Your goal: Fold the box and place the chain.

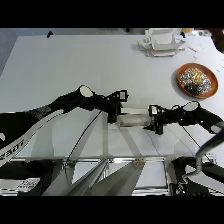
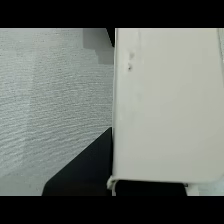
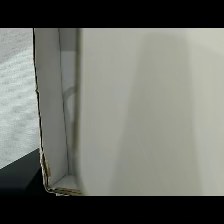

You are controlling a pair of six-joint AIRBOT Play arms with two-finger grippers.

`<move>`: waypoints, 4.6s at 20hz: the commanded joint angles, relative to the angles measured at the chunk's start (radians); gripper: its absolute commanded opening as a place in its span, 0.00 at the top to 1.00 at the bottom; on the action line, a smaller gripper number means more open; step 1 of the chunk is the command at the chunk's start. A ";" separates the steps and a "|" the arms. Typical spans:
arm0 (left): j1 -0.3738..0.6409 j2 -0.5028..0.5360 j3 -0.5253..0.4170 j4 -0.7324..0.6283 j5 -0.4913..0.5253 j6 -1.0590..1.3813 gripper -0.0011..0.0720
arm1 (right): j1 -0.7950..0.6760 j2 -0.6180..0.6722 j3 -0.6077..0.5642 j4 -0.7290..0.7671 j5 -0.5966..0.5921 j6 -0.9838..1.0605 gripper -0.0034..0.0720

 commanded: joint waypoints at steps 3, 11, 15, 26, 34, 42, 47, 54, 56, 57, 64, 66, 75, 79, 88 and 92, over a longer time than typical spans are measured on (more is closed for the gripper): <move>0.000 0.000 0.000 0.000 0.000 0.000 0.97 | 0.000 0.000 0.000 0.000 -0.001 0.000 0.41; 0.000 0.000 0.000 0.000 0.000 0.000 0.97 | 0.000 0.000 0.000 0.000 -0.001 0.000 0.41; 0.000 0.000 0.000 0.000 0.000 0.000 0.97 | 0.000 0.000 0.000 0.000 -0.001 0.000 0.41; 0.000 0.000 0.000 0.000 0.000 0.000 0.97 | 0.000 0.000 0.000 0.000 -0.001 0.000 0.41; 0.000 0.000 0.000 0.000 0.000 0.000 0.97 | 0.000 0.000 0.000 0.000 -0.001 0.000 0.41; 0.001 0.016 0.000 0.001 0.000 0.001 0.44 | 0.000 0.000 0.000 0.000 -0.001 0.000 0.41; 0.028 0.117 0.000 0.109 -0.004 -0.011 0.26 | 0.000 0.000 0.000 0.000 -0.001 0.000 0.41; 0.097 0.277 0.000 0.401 -0.156 -0.245 0.36 | 0.000 0.000 0.000 0.000 -0.001 0.000 0.41; 0.098 0.316 0.000 0.447 -0.226 -0.257 0.77 | 0.000 0.000 0.000 0.000 -0.001 0.000 0.41; 0.094 0.331 0.000 0.462 -0.262 -0.256 0.99 | 0.000 0.000 0.000 0.000 -0.001 0.000 0.41; -0.073 0.330 -0.005 0.397 -0.295 -0.262 0.98 | 0.000 0.000 0.000 0.000 -0.002 0.000 0.41; -0.141 0.314 -0.005 0.396 -0.128 -0.286 0.98 | 0.000 0.000 0.000 0.000 -0.001 0.000 0.41; -0.156 0.175 -0.005 0.222 0.524 -0.687 0.98 | 0.000 0.000 0.000 0.000 -0.001 0.000 0.41; -0.145 0.103 -0.005 0.225 0.478 -0.768 0.98 | 0.000 0.000 0.000 0.000 -0.001 0.000 0.41; -0.116 0.309 -0.005 0.624 0.221 -0.839 0.98 | 0.000 0.000 0.000 0.000 -0.001 0.000 0.41; -0.114 0.372 -0.005 0.836 -0.129 -0.721 0.98 | 0.000 0.000 0.000 0.000 -0.002 0.000 0.41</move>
